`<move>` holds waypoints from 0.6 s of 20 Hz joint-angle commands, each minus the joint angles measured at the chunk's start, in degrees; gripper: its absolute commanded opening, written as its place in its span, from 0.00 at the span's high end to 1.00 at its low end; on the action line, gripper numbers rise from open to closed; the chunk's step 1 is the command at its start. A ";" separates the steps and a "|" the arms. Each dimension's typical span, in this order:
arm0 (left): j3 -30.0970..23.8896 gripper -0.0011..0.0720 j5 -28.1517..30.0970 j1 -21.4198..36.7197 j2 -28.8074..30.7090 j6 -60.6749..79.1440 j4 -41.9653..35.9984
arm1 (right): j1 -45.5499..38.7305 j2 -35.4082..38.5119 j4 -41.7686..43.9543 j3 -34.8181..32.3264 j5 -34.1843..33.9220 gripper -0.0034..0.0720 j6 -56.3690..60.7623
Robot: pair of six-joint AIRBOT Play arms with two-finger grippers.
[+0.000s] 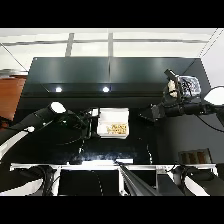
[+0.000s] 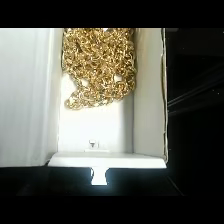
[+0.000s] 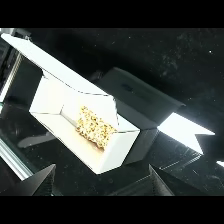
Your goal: Fold the box and place the chain.
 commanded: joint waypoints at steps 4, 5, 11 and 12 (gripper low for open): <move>0.11 0.22 0.00 -0.28 -0.09 0.09 0.46 | 0.00 0.00 -0.02 0.00 -0.02 0.06 0.00; 0.11 0.23 0.00 -0.28 -0.09 0.09 0.44 | 0.00 0.00 -0.11 0.00 -0.24 0.06 0.00; 0.11 0.35 0.04 -0.28 -0.09 0.02 0.44 | 2.23 -0.28 -0.33 0.02 -7.80 0.06 1.25; 0.11 0.36 0.02 -0.28 -0.09 0.02 0.44 | 3.15 -0.66 -0.39 0.07 -10.78 0.06 1.36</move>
